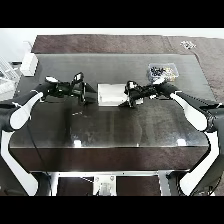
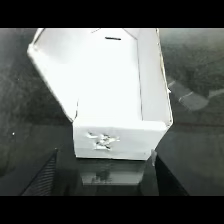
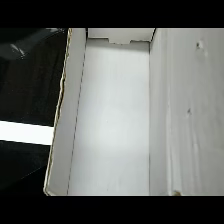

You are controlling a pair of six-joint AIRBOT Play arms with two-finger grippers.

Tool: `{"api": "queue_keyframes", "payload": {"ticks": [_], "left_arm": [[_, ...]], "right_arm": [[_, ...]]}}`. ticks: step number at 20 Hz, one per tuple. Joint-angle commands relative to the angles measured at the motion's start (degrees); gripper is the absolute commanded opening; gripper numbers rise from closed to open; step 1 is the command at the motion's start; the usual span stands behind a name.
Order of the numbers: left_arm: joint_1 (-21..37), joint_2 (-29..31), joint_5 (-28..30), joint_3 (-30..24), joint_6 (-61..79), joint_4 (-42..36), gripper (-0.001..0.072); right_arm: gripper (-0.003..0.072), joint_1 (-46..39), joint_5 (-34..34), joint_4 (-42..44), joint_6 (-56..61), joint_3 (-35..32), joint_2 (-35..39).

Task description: Fold the box and place the chain.

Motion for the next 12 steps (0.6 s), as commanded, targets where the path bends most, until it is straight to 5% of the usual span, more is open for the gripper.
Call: {"api": "queue_keyframes", "payload": {"ticks": [1,12], "left_arm": [[-1.0,-1.0,-1.6,0.0,1.8,-0.9,0.0720],[-2.4,-1.9,1.6,0.0,1.4,-2.1,0.0720]], "right_arm": [[0.0587,0.0,0.0,0.0,0.0,0.0,0.0],[0.0587,0.0,0.0,0.0,0.0,0.0,0.0]]}}
